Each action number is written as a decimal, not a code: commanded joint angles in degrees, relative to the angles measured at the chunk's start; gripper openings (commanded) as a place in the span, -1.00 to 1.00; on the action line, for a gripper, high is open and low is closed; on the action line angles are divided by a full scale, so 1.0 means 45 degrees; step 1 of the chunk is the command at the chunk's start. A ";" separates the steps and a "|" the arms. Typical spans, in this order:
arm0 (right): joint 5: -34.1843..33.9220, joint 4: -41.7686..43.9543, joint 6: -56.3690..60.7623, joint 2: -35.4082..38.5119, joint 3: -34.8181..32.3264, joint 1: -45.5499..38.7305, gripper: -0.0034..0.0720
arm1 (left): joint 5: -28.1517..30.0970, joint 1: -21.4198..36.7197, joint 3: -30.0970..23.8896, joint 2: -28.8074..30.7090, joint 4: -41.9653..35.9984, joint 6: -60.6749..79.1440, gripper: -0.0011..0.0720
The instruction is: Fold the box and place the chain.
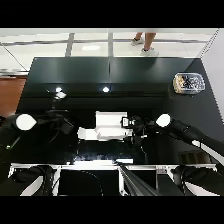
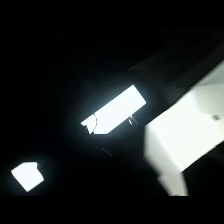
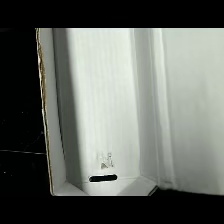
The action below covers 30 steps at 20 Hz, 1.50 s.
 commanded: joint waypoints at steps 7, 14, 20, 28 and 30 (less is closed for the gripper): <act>0.0005 0.0005 0.0000 0.0000 0.0005 0.0005 -0.48 | -0.2803 0.2691 -0.0850 -0.2229 -0.4425 -0.4065 -0.91; 0.0010 0.0005 0.0005 0.0000 0.0005 0.0005 -0.48 | -0.2006 0.0913 -0.0845 -0.4969 -0.7616 -0.1457 -0.91; 0.0010 0.0000 0.0005 0.0000 0.0005 0.0005 -0.48 | -0.2385 0.0801 -0.0845 -0.4988 -0.7898 -0.0306 -0.91; 0.0010 0.0005 0.0005 0.0000 0.0005 0.0005 -0.48 | -0.2516 0.0811 -0.0719 -0.4988 -0.7941 0.0112 -0.91; 0.0010 0.0005 0.0005 0.0000 0.0005 0.0005 -0.48 | -0.2531 0.0816 -0.0685 -0.4983 -0.7815 0.0107 -0.91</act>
